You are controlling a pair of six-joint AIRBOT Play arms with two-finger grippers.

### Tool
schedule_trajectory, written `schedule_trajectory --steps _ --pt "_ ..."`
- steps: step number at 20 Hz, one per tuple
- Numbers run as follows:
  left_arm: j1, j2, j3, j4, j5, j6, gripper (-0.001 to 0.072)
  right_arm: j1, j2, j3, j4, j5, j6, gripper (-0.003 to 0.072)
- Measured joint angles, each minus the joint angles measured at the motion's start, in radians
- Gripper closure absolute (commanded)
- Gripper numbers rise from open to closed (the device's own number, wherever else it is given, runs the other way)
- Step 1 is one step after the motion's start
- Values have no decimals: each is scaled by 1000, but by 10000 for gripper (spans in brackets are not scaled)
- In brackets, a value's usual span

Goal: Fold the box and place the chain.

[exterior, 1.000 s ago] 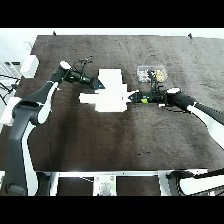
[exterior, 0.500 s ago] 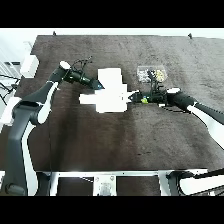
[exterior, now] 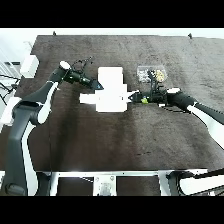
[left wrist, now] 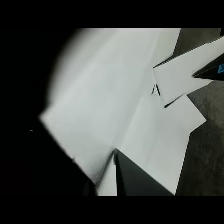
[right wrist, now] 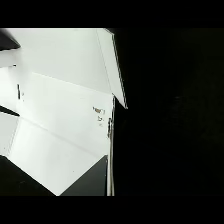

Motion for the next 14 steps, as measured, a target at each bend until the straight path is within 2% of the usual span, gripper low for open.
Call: schedule_trajectory --steps 1,2,3,4,5,6,14 --pt "0 0 0 -3 0 5 568 0 0 0 -1 0 0 683" --pt "2 0 0 -9 0 11 672 0 0 0 -3 0 0 683" --pt "5 0 0 -23 -11 20 684 0 0 0 -5 -1 0 683" --pt "9 1 0 -34 -14 31 684 0 0 0 -5 -3 0 638" --pt "13 0 0 -45 -11 41 685 -1 0 0 -6 -3 -1 517" --pt "20 0 0 -53 5 53 685 -3 0 -1 -12 2 -4 460" --pt "24 1 0 -102 -45 362 689 -100 18 0 3 28 -8 451"
